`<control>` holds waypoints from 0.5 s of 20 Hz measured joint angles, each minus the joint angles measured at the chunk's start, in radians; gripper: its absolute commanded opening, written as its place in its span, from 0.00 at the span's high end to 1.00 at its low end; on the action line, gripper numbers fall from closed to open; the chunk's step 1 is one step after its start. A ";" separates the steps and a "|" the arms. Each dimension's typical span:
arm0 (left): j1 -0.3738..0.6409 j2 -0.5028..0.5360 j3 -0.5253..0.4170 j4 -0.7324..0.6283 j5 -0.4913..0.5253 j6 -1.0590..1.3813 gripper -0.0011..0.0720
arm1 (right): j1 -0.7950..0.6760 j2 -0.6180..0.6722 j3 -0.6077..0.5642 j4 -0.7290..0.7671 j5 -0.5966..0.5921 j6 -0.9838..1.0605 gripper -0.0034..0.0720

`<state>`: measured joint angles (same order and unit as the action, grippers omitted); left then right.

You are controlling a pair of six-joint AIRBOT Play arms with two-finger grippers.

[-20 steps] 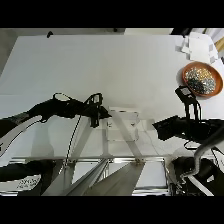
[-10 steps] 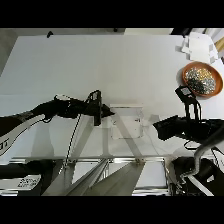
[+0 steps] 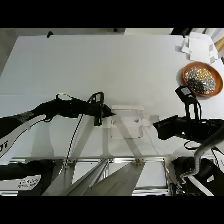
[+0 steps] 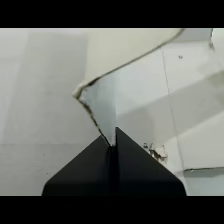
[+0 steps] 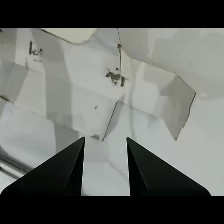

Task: Fold the box and place the chain.

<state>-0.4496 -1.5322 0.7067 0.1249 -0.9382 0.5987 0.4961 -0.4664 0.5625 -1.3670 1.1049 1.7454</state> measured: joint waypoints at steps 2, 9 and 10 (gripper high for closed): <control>-0.013 0.002 0.006 0.035 0.024 -0.011 0.98 | 0.000 0.000 0.000 -0.002 -0.004 0.000 0.56; -0.030 0.001 0.012 0.074 0.067 -0.018 0.98 | 0.000 0.000 0.000 -0.002 -0.027 0.000 0.56; -0.031 0.001 0.012 0.077 0.069 -0.016 0.98 | 0.000 0.000 0.000 -0.002 -0.029 0.000 0.56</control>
